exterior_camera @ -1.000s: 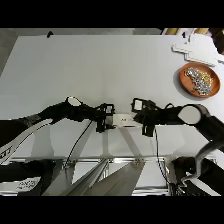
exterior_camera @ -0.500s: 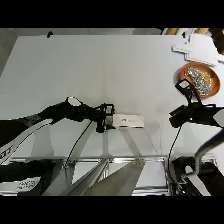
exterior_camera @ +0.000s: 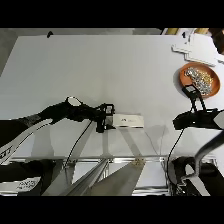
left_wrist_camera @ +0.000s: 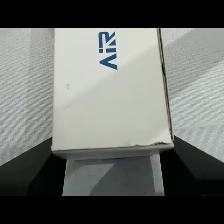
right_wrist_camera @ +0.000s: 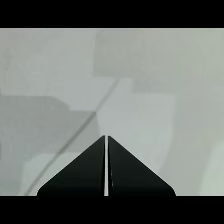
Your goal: Fold the box and place the chain.
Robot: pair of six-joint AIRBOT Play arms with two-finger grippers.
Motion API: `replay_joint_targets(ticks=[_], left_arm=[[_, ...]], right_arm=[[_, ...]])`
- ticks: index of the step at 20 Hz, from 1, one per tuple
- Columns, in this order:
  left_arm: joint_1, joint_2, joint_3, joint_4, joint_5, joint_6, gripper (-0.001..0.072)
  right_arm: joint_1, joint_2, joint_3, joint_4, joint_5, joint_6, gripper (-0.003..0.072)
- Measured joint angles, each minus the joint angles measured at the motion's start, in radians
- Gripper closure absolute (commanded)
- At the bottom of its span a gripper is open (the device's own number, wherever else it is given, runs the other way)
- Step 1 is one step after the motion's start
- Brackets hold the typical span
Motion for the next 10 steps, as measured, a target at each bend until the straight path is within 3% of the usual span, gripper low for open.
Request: replay_joint_targets(ticks=[10], left_arm=[[0.0,0.0,0.0,-0.011,0.002,-0.006,0.0504]], right_arm=[[-0.002,0.0,-0.001,-0.001,0.003,0.006,0.0667]])
